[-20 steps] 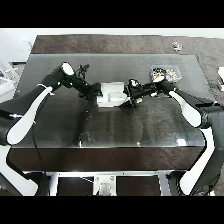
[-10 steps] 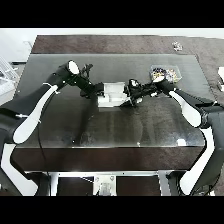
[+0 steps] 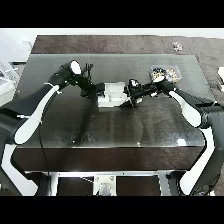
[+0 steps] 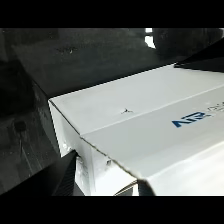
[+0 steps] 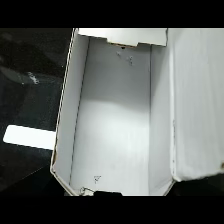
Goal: Fold the box and place the chain.
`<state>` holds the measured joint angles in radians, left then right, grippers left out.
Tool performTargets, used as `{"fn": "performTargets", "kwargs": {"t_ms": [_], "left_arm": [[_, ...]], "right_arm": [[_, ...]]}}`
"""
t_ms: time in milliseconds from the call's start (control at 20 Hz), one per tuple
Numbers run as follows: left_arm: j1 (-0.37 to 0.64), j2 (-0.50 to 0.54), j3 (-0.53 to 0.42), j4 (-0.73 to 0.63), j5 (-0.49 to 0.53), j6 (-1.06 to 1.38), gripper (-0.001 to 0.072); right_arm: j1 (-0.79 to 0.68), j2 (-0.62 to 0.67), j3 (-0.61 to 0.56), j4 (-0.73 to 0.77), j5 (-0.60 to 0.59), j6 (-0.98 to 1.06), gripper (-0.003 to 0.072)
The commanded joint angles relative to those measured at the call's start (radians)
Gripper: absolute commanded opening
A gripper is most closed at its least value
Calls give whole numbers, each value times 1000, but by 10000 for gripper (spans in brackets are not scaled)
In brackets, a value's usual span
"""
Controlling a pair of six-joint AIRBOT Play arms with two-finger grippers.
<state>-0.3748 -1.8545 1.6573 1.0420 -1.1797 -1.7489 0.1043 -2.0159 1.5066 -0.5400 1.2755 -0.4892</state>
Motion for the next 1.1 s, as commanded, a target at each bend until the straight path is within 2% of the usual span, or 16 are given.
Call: {"fn": "performTargets", "kwargs": {"t_ms": [0, 200, 650, 800, 1050], "left_arm": [[12, 2, 23, 3, -28, 3, 419], [27, 2, 26, 7, -77, 3, 420], [35, 3, 33, -11, -74, 49, 422], [35, 3, 33, -32, -42, 68, 439], [35, 3, 33, -34, -64, 74, 440]], "right_arm": [[0, 0, 0, 1, 0, 0, 581], [0, 0, 0, 1, 0, 0, 581], [0, 0, 0, 1, 0, 0, 581], [0, 0, 0, 1, 0, 0, 581], [0, 0, 0, 1, 0, 0, 581]]}}
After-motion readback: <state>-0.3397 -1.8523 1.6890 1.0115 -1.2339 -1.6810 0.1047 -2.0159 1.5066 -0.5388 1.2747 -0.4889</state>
